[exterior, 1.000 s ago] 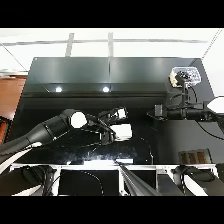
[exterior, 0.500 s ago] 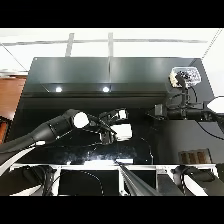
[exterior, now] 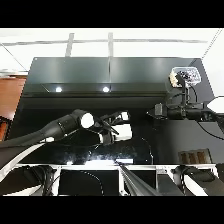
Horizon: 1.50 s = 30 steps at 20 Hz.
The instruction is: Fold the box and place the chain.
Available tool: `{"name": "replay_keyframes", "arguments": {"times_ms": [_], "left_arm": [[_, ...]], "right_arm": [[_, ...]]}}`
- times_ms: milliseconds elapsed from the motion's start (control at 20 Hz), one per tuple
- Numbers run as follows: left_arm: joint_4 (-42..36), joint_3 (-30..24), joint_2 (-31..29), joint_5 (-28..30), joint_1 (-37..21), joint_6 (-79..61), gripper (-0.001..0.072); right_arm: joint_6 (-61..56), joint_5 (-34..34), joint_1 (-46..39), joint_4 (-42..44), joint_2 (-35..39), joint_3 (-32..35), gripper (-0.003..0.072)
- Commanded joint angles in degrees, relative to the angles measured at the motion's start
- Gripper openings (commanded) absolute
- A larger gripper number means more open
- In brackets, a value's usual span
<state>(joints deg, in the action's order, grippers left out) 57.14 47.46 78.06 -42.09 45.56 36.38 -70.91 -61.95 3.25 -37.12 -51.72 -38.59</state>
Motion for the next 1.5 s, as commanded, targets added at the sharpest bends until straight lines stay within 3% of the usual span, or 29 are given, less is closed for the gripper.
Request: {"name": "replay_keyframes", "arguments": {"times_ms": [0, 150, 300, 450, 600, 800, 950, 1100, 1150, 1200, 1250, 1450], "left_arm": [[1.4, 2.6, 0.2, -6.6, -7.0, 5.0, 0.0291], [1.4, 5.8, 0.2, -9.1, -21.0, 5.9, 0.0291], [1.4, 11.6, 1.4, -7.6, -37.9, 6.7, 0.0292], [1.4, 22.2, 8.2, -7.5, -52.5, 8.1, 0.0292], [6.3, 37.0, 19.1, -7.7, -61.2, 14.7, 0.0293], [18.1, 54.8, 32.1, -8.7, -64.1, 21.3, 0.0294], [18.8, 64.6, 39.6, -7.8, -65.3, 26.8, 0.0294], [16.0, 70.4, 45.4, -12.0, -65.5, 29.9, 0.0295], [14.2, 70.3, 46.1, -12.7, -65.5, 29.9, 0.0347], [13.4, 70.3, 46.4, -13.3, -65.3, 29.9, 0.0575], [14.4, 70.4, 46.3, -13.7, -65.2, 30.1, 0.0713], [24.9, 71.9, 40.4, -17.8, -64.5, 36.9, 0.0715]], "right_arm": [[-0.1, 0.2, 0.0, 0.1, 0.1, 0.0, 0.0031], [-0.5, 0.3, 0.0, 0.2, 0.1, 0.0, 0.0031], [-0.5, 0.3, 0.0, 1.0, 0.1, 0.0, 0.0031], [-0.7, 0.3, 0.0, 1.5, 0.1, 0.0, 0.0031], [-0.7, 0.3, 0.0, 2.4, 0.1, 0.0, 0.0031], [-1.1, 0.3, 0.1, 6.0, 0.1, 0.0, 0.0031], [-1.1, 0.4, 0.1, 6.1, 0.1, 0.0, 0.0032], [-1.1, 0.5, 0.1, 6.2, 0.1, 0.0, 0.0032], [-1.1, 0.5, 0.1, 6.2, 0.1, 0.0, 0.0031], [-1.0, 0.5, 0.1, 6.2, 0.1, 0.0, 0.0032], [-1.1, 0.3, 0.1, 6.3, 0.1, 0.0, 0.0031], [-0.8, -1.2, 0.1, 7.4, 0.1, 0.0, 0.0031]]}}
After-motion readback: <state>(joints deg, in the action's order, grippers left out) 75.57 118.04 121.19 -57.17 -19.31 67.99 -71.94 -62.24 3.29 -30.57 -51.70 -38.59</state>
